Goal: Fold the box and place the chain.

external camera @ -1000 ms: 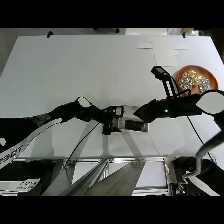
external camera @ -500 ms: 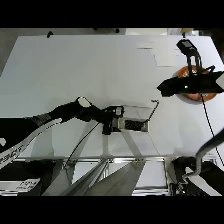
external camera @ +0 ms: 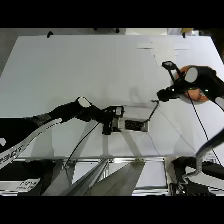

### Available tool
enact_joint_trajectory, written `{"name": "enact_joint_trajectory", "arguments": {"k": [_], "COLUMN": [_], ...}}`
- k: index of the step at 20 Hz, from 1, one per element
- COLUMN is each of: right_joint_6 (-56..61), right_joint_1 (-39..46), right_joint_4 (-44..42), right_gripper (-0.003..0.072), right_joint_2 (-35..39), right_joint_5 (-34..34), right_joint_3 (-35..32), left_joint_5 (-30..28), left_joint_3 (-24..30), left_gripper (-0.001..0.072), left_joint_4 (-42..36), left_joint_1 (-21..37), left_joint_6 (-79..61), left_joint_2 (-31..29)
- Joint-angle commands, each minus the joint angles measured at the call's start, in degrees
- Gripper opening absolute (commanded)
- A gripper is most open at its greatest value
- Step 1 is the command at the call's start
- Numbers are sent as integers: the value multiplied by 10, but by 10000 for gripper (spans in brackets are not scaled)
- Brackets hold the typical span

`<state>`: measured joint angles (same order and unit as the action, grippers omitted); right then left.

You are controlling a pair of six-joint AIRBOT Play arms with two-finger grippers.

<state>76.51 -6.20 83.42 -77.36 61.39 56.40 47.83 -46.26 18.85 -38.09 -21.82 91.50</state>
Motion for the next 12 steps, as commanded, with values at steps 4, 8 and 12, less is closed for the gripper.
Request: {"name": "enact_joint_trajectory", "arguments": {"k": [4, 8, 12], "right_joint_6": [15, 15, 15], "right_joint_1": [-14, -17, -26], "right_joint_4": [38, 38, 36], "right_gripper": [248, 234, 215], "right_joint_2": [-64, -77, -85], "right_joint_5": [-22, -34, -40], "right_joint_3": [0, 0, 0], "left_joint_5": [0, 0, 0], "left_joint_3": [0, 0, 0], "left_gripper": [135, 135, 135], "left_joint_4": [0, 0, 0], "left_joint_1": [0, 0, 0], "left_joint_6": [0, 0, 0], "left_joint_2": [0, 0, 0]}}
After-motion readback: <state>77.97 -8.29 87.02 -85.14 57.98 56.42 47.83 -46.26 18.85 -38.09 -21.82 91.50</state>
